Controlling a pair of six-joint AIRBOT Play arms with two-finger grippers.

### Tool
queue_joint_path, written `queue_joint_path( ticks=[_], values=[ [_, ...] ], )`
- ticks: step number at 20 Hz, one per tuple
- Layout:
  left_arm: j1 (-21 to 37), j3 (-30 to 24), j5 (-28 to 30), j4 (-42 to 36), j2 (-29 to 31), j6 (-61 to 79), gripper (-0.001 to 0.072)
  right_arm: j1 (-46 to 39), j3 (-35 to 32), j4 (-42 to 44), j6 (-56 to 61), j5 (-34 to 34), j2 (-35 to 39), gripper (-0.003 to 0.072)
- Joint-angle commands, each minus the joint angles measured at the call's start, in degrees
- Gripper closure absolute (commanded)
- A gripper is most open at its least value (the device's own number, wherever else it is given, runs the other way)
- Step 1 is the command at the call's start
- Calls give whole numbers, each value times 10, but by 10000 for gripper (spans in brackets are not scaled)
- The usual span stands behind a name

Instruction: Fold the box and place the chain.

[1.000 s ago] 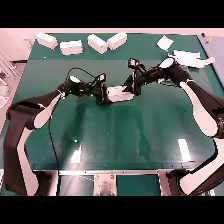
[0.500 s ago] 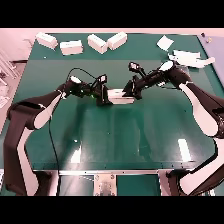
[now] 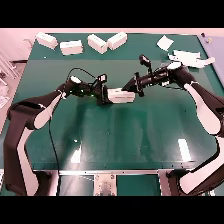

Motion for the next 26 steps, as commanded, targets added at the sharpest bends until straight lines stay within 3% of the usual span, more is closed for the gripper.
queue_joint_path(
  ticks=[1,7,14,18,21,26],
  values=[
    [0,0,-1,1,0,1,148,-5,0,19,-5,-20,-10,677],
    [0,0,-1,1,0,1,147,-2,0,-17,17,-37,-69,678],
    [0,0,-1,1,0,1,148,26,-11,-126,83,-41,-74,678],
    [0,0,-1,1,0,1,148,24,-10,-108,83,-45,-73,678],
    [0,0,-1,1,0,1,148,24,-10,-61,80,-44,-35,678],
    [0,0,-1,1,0,1,148,24,-10,-26,93,-47,102,679]
  ],
)
